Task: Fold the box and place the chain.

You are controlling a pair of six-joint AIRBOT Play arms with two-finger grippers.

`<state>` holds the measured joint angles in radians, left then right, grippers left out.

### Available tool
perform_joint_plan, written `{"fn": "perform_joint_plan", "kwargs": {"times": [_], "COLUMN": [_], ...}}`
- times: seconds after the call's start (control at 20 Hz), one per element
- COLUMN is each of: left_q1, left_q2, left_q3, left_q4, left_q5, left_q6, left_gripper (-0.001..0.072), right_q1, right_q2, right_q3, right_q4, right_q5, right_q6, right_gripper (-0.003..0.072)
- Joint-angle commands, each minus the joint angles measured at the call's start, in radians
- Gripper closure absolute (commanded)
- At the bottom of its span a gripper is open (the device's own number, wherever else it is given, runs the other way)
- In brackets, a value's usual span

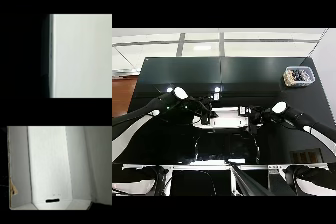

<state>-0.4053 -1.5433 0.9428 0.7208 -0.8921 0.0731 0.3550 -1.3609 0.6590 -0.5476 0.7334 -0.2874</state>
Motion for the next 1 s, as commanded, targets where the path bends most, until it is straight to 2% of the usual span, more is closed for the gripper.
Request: {"fn": "perform_joint_plan", "kwargs": {"times": [0.0, 0.05, 0.1, 0.25, 0.3, 0.35, 0.4, 0.45, 0.55, 0.7, 0.75, 0.85, 0.9, 0.95], "left_q1": [0.0, 0.0, 0.0, 0.0, 0.0, 0.003, 0.008, 0.016, 0.047, 0.119, 0.148, 0.21, 0.231, 0.239], "left_q2": [0.0, 0.0, 0.0, 0.0, 0.001, 0.006, 0.017, 0.033, 0.092, 0.197, 0.225, 0.25, 0.243, 0.231], "left_q3": [0.0, 0.0, 0.0, 0.001, 0.003, 0.011, 0.021, 0.029, 0.034, 0.035, 0.035, 0.035, 0.033, 0.024], "left_q4": [0.001, 0.001, 0.001, 0.0, 0.001, 0.004, 0.005, 0.006, 0.048, 0.174, 0.198, 0.177, 0.148, 0.105], "left_q5": [-0.001, -0.001, -0.001, -0.001, -0.003, -0.01, -0.01, -0.01, -0.039, -0.136, -0.19, -0.368, -0.471, -0.554], "left_q6": [0.002, 0.002, 0.002, 0.002, 0.001, -0.012, -0.061, -0.118, -0.196, -0.38, -0.457, -0.628, -0.692, -0.72], "left_gripper": [0.0682, 0.0682, 0.0682, 0.0667, 0.0516, 0.03, 0.0126, -0.0002, -0.0001, 0.0002, 0.0006, 0.0095, 0.029, 0.0594], "right_q1": [0.001, 0.001, 0.001, 0.001, 0.001, 0.001, 0.001, 0.001, 0.001, 0.001, 0.001, 0.001, 0.001, 0.001], "right_q2": [-0.001, -0.001, -0.001, -0.001, -0.001, -0.001, -0.001, -0.001, -0.001, -0.001, -0.001, -0.001, -0.001, -0.001], "right_q3": [0.001, 0.001, 0.001, 0.001, 0.001, 0.001, 0.001, 0.001, 0.001, 0.001, 0.001, 0.001, 0.001, 0.001], "right_q4": [-0.004, -0.004, -0.004, -0.003, -0.004, -0.003, -0.003, -0.003, -0.003, -0.003, -0.004, -0.004, -0.004, -0.004], "right_q5": [-0.005, -0.005, -0.005, -0.005, -0.005, -0.005, -0.005, -0.005, -0.005, -0.005, -0.005, -0.005, -0.005, -0.005], "right_q6": [0.006, 0.006, 0.006, 0.007, 0.007, 0.007, 0.007, 0.007, 0.006, 0.006, 0.006, 0.006, 0.006, 0.006], "right_gripper": [0.0043, 0.0143, 0.0196, 0.02, 0.02, 0.02, 0.02, 0.02, 0.02, 0.0201, 0.0204, 0.0212, 0.0211, 0.0212]}}
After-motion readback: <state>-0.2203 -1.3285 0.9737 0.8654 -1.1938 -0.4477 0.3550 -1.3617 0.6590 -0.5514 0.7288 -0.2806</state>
